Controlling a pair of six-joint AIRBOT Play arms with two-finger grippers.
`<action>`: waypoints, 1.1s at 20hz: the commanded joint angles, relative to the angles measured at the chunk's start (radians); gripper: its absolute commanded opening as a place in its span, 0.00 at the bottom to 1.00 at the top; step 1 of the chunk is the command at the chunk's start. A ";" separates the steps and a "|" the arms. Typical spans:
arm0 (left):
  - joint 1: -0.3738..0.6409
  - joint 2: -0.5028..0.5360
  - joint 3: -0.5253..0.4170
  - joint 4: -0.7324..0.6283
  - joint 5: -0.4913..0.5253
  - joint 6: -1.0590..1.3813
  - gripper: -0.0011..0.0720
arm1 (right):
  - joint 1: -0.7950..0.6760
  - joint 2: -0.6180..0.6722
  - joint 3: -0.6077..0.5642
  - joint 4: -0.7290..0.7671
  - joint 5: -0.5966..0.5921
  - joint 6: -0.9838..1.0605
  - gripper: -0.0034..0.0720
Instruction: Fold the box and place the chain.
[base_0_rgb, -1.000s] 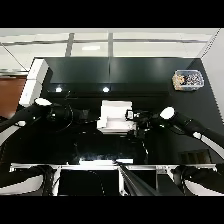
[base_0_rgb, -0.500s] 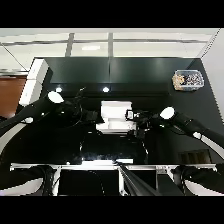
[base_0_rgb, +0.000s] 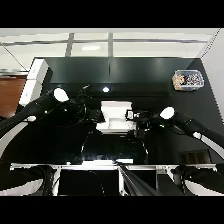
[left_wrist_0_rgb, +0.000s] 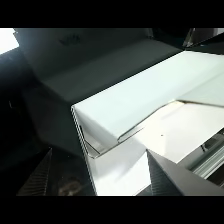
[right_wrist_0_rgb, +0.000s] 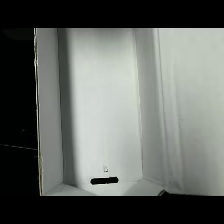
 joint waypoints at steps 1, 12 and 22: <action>-0.002 0.002 0.005 0.007 -0.021 -0.019 0.92 | 0.001 0.000 0.000 0.001 0.000 0.000 0.33; -0.120 0.003 0.080 0.133 -0.040 -0.247 0.83 | 0.001 0.000 0.000 0.001 0.000 0.001 0.33; -0.155 -0.002 0.084 0.213 0.021 -0.375 0.68 | 0.001 0.000 0.000 0.001 0.000 0.001 0.33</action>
